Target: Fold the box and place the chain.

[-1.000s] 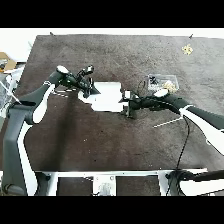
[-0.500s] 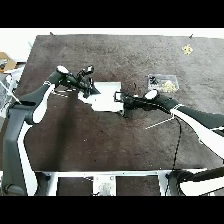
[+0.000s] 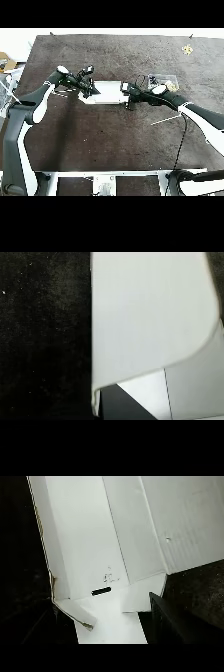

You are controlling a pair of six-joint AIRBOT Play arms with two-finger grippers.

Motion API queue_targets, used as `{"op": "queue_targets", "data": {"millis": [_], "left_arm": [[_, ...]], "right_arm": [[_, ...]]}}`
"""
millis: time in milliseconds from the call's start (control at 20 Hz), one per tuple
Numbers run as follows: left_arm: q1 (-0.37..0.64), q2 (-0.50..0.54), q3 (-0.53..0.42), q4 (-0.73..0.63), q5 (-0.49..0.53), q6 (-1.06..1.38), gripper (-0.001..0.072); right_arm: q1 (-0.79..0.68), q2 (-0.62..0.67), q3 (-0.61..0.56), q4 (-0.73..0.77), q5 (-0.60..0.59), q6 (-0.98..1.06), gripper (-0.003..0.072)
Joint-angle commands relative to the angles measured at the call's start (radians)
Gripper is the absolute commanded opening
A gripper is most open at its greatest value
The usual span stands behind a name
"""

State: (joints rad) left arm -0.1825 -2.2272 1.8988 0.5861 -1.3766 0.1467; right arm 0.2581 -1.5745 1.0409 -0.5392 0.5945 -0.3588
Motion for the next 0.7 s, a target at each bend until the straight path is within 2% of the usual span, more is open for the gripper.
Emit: {"op": "queue_targets", "data": {"millis": [0, 100, 300, 650], "left_arm": [[0.000, 0.001, 0.001, 0.001, 0.000, 0.001, 0.0012], [0.000, 0.001, 0.001, 0.001, 0.000, 0.001, 0.0012], [0.000, 0.001, 0.001, 0.000, 0.000, 0.001, 0.0012], [0.000, 0.001, 0.001, 0.001, 0.000, 0.001, 0.0012]], "right_arm": [[-0.027, -0.005, 0.031, 0.012, 0.042, -0.011, 0.0636], [-0.039, -0.050, 0.083, 0.016, 0.100, -0.011, 0.0651], [-0.048, -0.108, 0.135, 0.019, 0.110, -0.010, 0.0666], [-0.101, -0.243, 0.280, 0.058, 0.336, -0.003, 0.0666]]}}
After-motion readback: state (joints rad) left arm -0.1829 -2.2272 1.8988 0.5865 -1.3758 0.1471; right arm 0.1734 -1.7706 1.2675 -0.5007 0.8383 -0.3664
